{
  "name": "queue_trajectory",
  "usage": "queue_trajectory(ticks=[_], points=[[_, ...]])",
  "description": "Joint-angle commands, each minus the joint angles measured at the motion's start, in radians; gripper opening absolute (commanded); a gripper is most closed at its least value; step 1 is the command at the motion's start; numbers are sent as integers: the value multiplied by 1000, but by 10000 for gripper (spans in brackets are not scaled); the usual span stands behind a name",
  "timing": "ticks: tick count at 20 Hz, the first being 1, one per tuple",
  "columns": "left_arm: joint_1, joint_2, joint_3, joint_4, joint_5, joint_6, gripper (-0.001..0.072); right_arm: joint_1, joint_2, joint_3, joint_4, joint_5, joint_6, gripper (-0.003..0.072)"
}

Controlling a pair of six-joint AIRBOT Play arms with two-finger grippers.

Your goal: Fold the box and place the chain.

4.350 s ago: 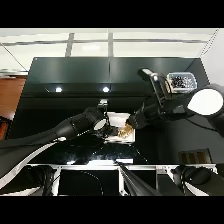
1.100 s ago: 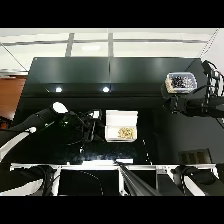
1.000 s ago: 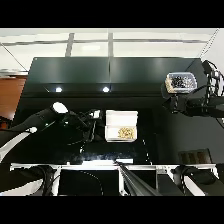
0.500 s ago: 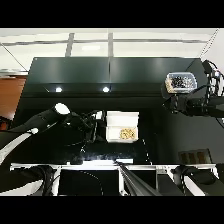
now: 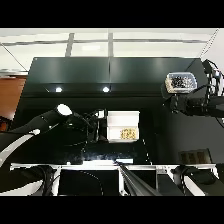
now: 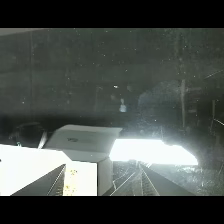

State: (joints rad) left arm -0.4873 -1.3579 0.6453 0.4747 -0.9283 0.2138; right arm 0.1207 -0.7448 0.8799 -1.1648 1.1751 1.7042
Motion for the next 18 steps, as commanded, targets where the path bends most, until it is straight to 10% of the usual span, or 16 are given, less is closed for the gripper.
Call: queue_trajectory(ticks=[1,3,5,6,9,14,18], points=[[-6,-1,1,-16,7,-10,711,0,0,0,0,-3,0,532],[-6,-1,1,-16,13,-16,701,0,0,0,0,-11,0,532],[-6,-1,1,-16,13,-16,372,0,0,0,0,-11,-3,532],[-6,-1,1,-16,11,-16,332,2,-2,0,0,3,-7,533],[-6,-1,1,-16,9,-15,331,34,-52,0,-17,-6,-137,720],[-7,-1,1,-16,9,-15,331,79,-266,25,-14,-264,-274,720],[-18,-1,1,-3,11,-15,331,77,-495,112,191,-212,-587,720]])
